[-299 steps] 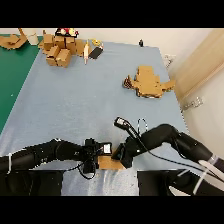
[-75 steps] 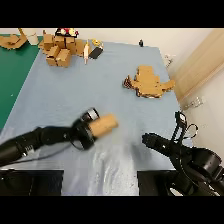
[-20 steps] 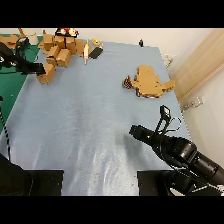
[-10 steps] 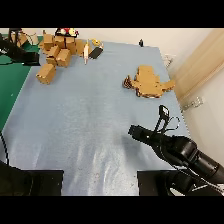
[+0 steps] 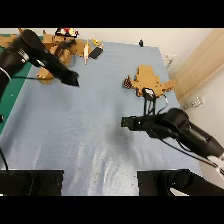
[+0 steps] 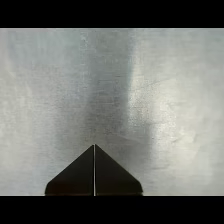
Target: Fold the box.
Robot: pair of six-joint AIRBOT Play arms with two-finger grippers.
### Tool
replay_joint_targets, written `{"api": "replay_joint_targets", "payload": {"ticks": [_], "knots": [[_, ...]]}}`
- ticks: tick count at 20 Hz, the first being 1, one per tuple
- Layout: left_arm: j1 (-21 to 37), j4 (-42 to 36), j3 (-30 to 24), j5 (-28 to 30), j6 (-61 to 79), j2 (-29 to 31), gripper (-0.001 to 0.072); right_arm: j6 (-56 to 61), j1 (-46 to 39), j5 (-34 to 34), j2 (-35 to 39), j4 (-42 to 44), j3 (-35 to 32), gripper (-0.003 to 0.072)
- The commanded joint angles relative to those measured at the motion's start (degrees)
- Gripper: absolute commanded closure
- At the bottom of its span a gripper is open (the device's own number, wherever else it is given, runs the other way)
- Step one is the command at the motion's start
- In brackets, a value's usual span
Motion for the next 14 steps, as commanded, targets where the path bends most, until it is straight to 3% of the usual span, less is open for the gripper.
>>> {"api": "replay_joint_targets", "payload": {"ticks": [1,8,14], "knots": [[-8.13,-0.22,-11.15,3.69,-2.03,5.84,0.07,-9.79,-1.75,-5.6,-8.41,3.89,7.76,0.0683],[-15.1,-0.66,-26.93,11.13,-7.61,14.45,0.07,-17.09,-2.25,-5.55,-15.61,8.02,9.86,0.0684],[-16.15,-0.7,-28.98,10.1,-8.94,15.45,0.0697,-17.07,-2.23,-5.64,-15.58,7.96,9.86,0.0683]]}}
